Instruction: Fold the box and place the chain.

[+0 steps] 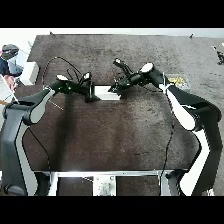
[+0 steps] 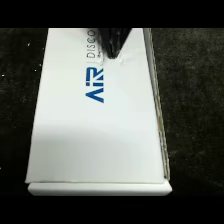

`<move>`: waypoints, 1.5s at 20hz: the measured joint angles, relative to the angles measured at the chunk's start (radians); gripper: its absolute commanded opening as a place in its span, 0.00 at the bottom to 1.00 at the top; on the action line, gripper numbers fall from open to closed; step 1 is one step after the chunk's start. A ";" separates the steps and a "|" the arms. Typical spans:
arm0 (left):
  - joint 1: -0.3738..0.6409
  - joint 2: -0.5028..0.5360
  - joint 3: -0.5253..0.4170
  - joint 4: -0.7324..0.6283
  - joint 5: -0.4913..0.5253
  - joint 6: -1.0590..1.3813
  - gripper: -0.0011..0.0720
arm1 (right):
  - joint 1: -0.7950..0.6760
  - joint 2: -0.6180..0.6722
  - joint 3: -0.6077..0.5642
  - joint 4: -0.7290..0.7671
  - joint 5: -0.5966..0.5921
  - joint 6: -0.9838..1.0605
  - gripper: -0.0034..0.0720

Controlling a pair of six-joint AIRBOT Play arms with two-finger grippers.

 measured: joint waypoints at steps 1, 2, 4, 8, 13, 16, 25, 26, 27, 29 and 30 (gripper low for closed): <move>0.000 0.000 0.000 -0.001 0.000 -0.001 0.41 | 0.000 0.027 -0.001 -0.010 0.006 -0.007 0.06; 0.000 0.000 0.000 -0.001 0.000 -0.001 0.41 | -0.003 0.058 0.000 0.016 0.004 -0.012 0.06; 0.000 0.000 0.000 -0.001 0.000 -0.001 0.41 | -0.004 0.138 0.003 0.062 -0.016 -0.012 0.06; 0.000 0.000 0.000 -0.001 0.000 -0.001 0.41 | -0.023 0.323 -0.034 0.087 -0.040 0.053 0.06; 0.000 0.000 0.000 -0.001 0.000 -0.001 0.41 | -0.077 0.677 -0.365 0.082 -0.266 0.098 0.06; 0.000 0.000 0.000 -0.001 0.000 -0.001 0.41 | -0.104 0.951 -0.694 0.090 -0.545 0.105 0.06; 0.000 0.000 0.000 -0.001 0.001 0.000 0.41 | -0.121 1.638 -1.494 0.126 -1.128 0.111 0.06; 0.000 0.000 0.000 -0.001 0.001 0.000 0.41 | -0.122 1.678 -1.539 0.126 -1.152 0.111 0.06; 0.000 0.000 0.000 -0.001 0.000 0.000 0.41 | -0.122 1.708 -1.570 0.126 -1.168 0.111 0.06; 0.000 0.000 0.000 -0.001 0.000 0.000 0.40 | -0.123 1.747 -1.612 0.127 -1.198 0.111 0.06; 0.000 0.000 0.000 -0.001 0.000 0.000 0.22 | -0.123 1.758 -1.625 0.127 -1.206 0.111 0.06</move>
